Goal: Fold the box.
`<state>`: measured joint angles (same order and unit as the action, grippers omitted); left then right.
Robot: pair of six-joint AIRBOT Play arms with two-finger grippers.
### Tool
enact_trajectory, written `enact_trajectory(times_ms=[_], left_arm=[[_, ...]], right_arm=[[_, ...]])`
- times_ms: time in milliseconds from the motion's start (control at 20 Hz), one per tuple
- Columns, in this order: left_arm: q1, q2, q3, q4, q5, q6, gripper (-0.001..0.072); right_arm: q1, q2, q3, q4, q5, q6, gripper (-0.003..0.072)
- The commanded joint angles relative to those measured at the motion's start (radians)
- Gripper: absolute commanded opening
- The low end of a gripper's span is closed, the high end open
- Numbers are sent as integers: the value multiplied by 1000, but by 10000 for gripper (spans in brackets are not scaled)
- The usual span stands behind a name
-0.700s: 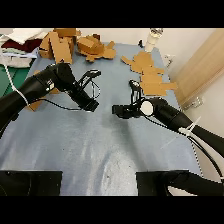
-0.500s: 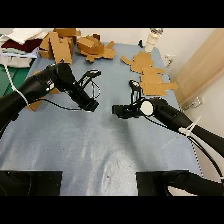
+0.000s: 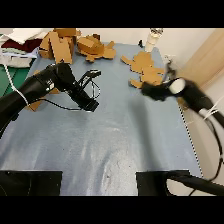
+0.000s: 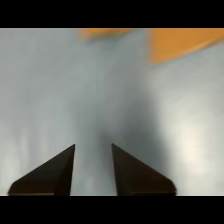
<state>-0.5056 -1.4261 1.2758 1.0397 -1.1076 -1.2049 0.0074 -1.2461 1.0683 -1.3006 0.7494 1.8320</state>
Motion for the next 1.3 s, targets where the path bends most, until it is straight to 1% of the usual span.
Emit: enact_trajectory(times_ms=[0, 100, 150, 250, 350, 550, 750, 1000, 1250], left_arm=[[0, 0, 0, 0, 0, 0, 10], [0, 0, 0, 0, 0, 0, 11], [0, 0, 0, 0, 0, 0, 11], [0, 0, 0, 0, 0, 0, 11], [0, 0, 0, 0, 0, 0, 11], [0, 0, 0, 0, 0, 0, 11], [0, 0, 0, 0, 0, 0, 11], [0, 0, 0, 0, 0, 0, 11], [0, 0, 0, 0, 0, 0, 10]], right_arm=[[-330, -117, 178, 151, 108, -227, 429], [-480, -228, 270, 348, 138, -358, 429], [-544, -293, 316, 476, 151, -415, 440], [-640, -420, 391, 708, 159, -514, 440], [-695, -526, 452, 850, 154, -615, 441], [-692, -660, 537, 883, 63, -819, 440], [-664, -774, 623, 882, -42, -859, 440], [-625, -886, 720, 883, -50, -890, 440], [-580, -898, 740, 882, -50, -891, 438]])
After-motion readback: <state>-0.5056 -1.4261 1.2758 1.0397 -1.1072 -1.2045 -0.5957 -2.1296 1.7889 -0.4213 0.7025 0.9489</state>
